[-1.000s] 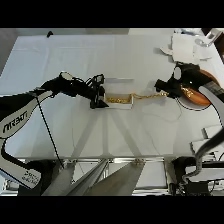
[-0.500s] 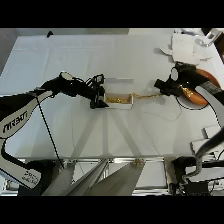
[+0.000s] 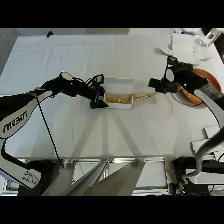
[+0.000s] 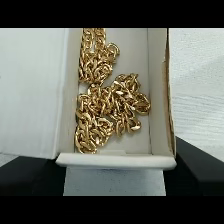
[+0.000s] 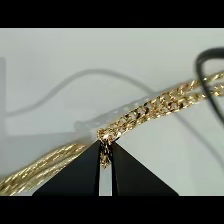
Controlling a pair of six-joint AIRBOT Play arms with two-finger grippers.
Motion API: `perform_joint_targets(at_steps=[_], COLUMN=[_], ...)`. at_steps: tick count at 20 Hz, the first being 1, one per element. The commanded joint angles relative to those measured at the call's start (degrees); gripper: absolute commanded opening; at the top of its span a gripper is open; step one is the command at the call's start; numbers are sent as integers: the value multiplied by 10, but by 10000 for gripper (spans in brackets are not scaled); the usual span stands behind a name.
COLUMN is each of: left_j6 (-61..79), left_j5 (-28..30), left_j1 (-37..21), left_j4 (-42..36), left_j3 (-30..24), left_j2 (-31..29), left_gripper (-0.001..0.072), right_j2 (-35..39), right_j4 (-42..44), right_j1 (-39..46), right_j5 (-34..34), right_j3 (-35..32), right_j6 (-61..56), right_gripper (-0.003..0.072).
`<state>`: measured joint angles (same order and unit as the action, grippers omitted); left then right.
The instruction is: Fold the box and place the chain.
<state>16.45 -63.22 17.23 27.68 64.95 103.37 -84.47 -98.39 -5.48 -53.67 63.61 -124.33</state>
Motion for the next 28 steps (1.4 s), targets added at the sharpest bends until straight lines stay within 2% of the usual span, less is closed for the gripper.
perform_joint_targets(at_steps=[1,7,10,16,23,25,28], left_j6=[0,0,0,0,0,0,0], left_j5=[0,0,0,0,0,0,0], left_j1=[0,0,0,0,0,0,0], left_j4=[0,0,0,0,0,0,0], left_j3=[0,0,0,0,0,0,0], left_j2=[0,0,0,0,0,0,0], left_gripper=[394,394,394,394,394,394,394], right_j2=[53,103,109,110,106,106,103], right_j4=[-7,-1,5,78,91,119,205], right_j1=[-33,-92,-127,-169,-202,-209,-211], right_j5=[-10,-42,-37,-5,12,28,60], right_j3=[1,1,1,32,71,79,88], right_j6=[42,101,110,177,203,242,276], right_gripper=[12,12,12,12,11,11,11])
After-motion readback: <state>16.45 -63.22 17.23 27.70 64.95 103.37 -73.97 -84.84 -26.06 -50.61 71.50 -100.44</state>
